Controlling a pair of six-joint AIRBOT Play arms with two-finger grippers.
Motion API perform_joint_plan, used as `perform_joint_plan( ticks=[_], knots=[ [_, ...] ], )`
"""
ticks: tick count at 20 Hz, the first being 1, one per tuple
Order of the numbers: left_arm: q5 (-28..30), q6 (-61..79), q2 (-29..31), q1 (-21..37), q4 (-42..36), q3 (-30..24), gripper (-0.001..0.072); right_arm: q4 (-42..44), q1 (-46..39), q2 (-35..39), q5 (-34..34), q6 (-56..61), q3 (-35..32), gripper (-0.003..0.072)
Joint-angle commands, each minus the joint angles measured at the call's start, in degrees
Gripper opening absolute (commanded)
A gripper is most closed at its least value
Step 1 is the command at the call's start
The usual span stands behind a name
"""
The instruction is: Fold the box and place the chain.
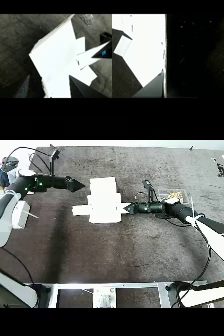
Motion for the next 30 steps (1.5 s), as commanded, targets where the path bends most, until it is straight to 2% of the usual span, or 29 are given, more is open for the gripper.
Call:
perform_joint_plan(
  ticks=[1, 7, 15, 20, 24, 27, 28, 30],
  knots=[
    [-6.67, -1.97, -6.23, 0.04, 2.51, 6.75, 0.0543, 0.0, 0.07, -0.02, 0.04, -0.09, -0.02, 0.0009],
    [-5.68, -0.33, -8.66, -0.26, 4.24, 7.65, 0.0542, 0.0, 0.07, -0.02, 0.07, -0.09, -0.02, 0.0009],
    [-3.93, 0.17, -9.51, -3.82, 5.09, 7.72, 0.0542, -0.04, 0.07, 0.0, 0.26, -0.09, -0.02, 0.0009],
    [-5.64, 2.14, -12.35, -3.96, 2.23, 8.02, 0.0542, -0.26, 0.07, 0.0, 0.28, -1.18, -0.02, 0.0009],
    [-9.84, 5.68, -12.66, -5.49, 0.7, 8.02, 0.054, -0.26, 0.07, 0.0, 0.28, -1.4, -0.02, 0.0009],
    [-10.95, 5.73, -12.66, -5.77, 0.66, 8.02, 0.0521, -0.26, 0.07, 0.0, 0.74, -1.38, -0.02, 0.0009],
    [-10.95, 5.73, -12.66, -5.77, 0.85, 8.02, 0.045, -0.28, 0.07, 0.0, 0.72, -1.38, -0.02, 0.0009],
    [-10.97, 5.77, -12.66, -5.77, 0.92, 8.02, 0.0407, -0.5, 0.07, 0.0, 0.74, -1.38, -0.02, 0.0009]
  ],
)
